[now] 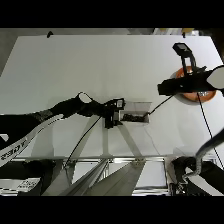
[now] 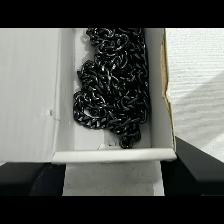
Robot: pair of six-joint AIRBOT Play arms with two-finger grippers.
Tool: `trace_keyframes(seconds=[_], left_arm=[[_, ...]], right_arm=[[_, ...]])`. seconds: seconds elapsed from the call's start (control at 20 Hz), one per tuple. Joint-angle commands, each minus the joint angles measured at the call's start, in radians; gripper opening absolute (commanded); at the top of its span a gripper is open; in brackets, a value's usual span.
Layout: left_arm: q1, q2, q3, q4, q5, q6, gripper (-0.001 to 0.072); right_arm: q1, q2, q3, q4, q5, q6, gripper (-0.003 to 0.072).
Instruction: Fold the box and place the chain.
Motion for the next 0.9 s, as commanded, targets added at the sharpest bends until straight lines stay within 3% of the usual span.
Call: trace_keyframes(seconds=[0.0,0.05,0.15,0.2,0.45,0.55,0.85], left_arm=[[0.001,0.001,0.000,0.000,0.000,0.000,0.0272],[0.001,0.001,0.000,0.000,0.000,0.000,0.0272],[0.001,0.001,0.000,0.000,0.000,0.000,0.0272],[0.001,0.001,0.000,0.000,0.000,0.000,0.0272],[0.001,0.001,0.000,0.000,0.000,0.000,0.0272],[0.001,0.001,0.000,0.000,0.000,0.000,0.0272],[0.001,0.001,0.000,0.000,0.000,0.000,0.0272]], right_arm=[[-0.069,-0.098,0.008,-0.124,0.003,0.036,0.0021],[-0.069,-0.133,0.008,-0.128,-0.001,0.036,0.0053],[-0.069,-0.206,0.008,-0.128,-0.012,0.036,0.0336],[-0.069,-0.236,0.008,-0.130,-0.015,0.036,0.0411],[-0.069,-0.358,0.008,-0.153,-0.015,0.073,0.0387],[-0.069,-0.388,0.008,-0.152,-0.023,0.080,0.0317],[-0.069,-0.459,0.008,-0.168,-0.025,0.133,0.0312]])
